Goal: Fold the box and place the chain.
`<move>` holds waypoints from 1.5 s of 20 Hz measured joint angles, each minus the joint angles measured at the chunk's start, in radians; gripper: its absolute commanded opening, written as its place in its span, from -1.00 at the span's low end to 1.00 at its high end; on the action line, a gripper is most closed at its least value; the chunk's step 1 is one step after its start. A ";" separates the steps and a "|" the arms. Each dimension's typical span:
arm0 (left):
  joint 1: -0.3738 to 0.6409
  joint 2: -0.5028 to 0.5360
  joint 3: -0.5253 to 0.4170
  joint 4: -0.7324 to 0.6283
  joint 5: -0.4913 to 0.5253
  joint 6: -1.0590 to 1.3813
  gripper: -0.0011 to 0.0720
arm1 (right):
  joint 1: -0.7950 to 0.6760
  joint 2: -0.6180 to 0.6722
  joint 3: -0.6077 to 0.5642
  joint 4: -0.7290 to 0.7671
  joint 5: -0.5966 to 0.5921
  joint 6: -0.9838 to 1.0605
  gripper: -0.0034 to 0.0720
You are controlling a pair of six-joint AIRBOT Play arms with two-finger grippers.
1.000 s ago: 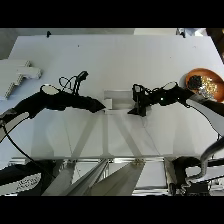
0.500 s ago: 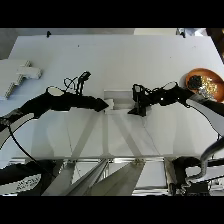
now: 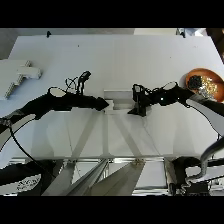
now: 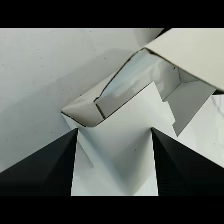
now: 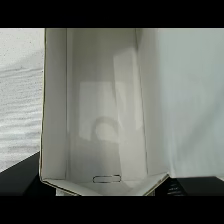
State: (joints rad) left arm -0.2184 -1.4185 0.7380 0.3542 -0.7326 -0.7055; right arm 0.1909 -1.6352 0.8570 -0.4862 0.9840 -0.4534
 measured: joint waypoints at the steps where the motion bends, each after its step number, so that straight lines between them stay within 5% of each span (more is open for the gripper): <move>1: -0.007 0.000 0.000 0.002 0.006 -0.002 0.44 | 0.000 0.000 0.000 0.000 0.000 0.000 0.48; 24: -0.040 0.006 0.019 0.143 0.096 -0.115 0.28 | 0.000 0.000 0.000 0.000 0.000 0.000 0.48; 30: -0.086 0.002 0.110 0.354 0.047 -0.296 0.28 | 0.000 0.000 0.000 0.000 -0.001 0.000 0.48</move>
State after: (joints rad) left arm -0.3042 -1.4170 0.8478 0.7086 -0.6861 -1.0012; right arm 0.1909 -1.6352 0.8570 -0.4866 0.9829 -0.4530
